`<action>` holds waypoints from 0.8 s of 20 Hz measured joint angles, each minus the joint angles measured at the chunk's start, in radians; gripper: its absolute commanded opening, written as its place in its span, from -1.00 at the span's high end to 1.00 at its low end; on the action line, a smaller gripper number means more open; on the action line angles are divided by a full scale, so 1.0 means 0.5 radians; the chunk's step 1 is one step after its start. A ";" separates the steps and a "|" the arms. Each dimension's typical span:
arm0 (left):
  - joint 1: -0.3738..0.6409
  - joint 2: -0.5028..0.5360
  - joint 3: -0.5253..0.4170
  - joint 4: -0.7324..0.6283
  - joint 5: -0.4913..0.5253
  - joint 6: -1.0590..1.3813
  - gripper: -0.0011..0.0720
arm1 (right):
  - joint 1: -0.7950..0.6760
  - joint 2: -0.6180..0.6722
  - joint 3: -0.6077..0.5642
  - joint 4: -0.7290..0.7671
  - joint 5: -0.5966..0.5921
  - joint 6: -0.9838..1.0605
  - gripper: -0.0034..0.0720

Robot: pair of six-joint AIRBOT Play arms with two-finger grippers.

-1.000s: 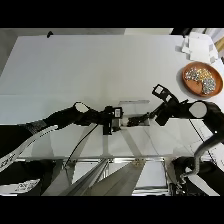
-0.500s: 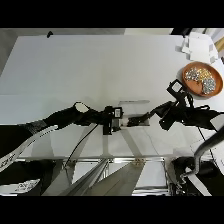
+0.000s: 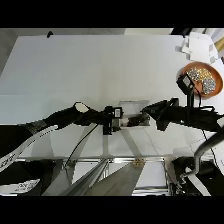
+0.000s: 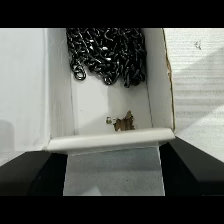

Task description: Fold the box and place the chain.

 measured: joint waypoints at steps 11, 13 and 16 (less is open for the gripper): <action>0.000 0.000 0.000 0.000 0.000 0.000 0.78 | 0.287 -0.401 -0.047 0.109 -0.243 -0.118 0.88; 0.000 0.000 0.000 0.001 0.000 0.000 0.78 | 0.327 -0.494 -0.049 0.075 -0.278 -0.121 0.87; 0.000 0.000 0.000 0.000 0.000 0.000 0.78 | 0.355 -0.590 -0.051 0.047 -0.303 -0.122 0.55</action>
